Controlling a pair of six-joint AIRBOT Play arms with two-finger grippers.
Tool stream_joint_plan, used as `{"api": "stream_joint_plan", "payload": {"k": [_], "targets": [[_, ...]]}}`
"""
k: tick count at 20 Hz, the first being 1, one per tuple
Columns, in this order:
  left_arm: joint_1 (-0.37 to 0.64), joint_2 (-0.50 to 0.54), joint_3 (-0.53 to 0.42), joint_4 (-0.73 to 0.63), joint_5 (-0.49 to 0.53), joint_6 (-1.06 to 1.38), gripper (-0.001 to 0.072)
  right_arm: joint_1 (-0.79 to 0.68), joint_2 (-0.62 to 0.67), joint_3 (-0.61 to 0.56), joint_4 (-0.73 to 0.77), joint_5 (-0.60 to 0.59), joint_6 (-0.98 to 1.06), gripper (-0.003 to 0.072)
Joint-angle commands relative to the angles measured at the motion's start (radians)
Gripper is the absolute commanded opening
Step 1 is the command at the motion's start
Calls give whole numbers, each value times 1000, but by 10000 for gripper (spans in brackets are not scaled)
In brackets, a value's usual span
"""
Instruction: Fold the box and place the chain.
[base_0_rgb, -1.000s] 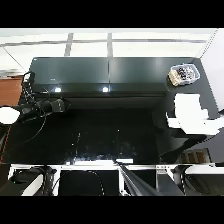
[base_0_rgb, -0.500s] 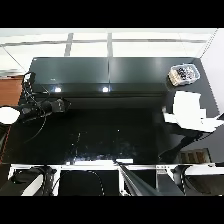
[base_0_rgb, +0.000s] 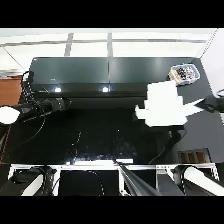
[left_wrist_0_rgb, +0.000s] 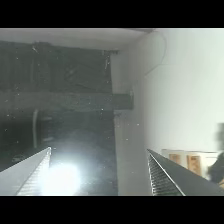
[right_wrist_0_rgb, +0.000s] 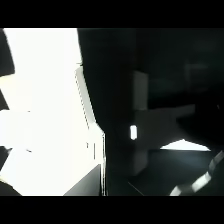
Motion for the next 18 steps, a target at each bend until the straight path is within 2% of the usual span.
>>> {"api": "stream_joint_plan", "payload": {"k": [1,3,5,7,9,12,14,17,18], "targets": [[-11,-2,0,-34,0,0,702,176,172,-196,165,-124,-2,20],[-47,-19,0,-57,6,10,702,297,243,-313,280,-272,-18,20],[-102,-68,2,-117,7,50,702,448,256,-399,381,-389,-47,20],[-148,-149,17,-191,0,90,698,618,256,-461,397,-555,-46,20],[-150,-262,69,-255,-77,111,690,745,255,-499,397,-687,-44,20],[-124,-454,175,-439,-243,294,690,834,255,-509,398,-732,-40,20],[-120,-565,235,-541,-282,367,690,852,255,-509,399,-727,-40,20],[-134,-693,325,-549,-295,401,691,856,255,-509,399,-707,-39,20],[-139,-733,358,-552,-332,410,691,856,255,-509,398,-706,-39,21]]}}
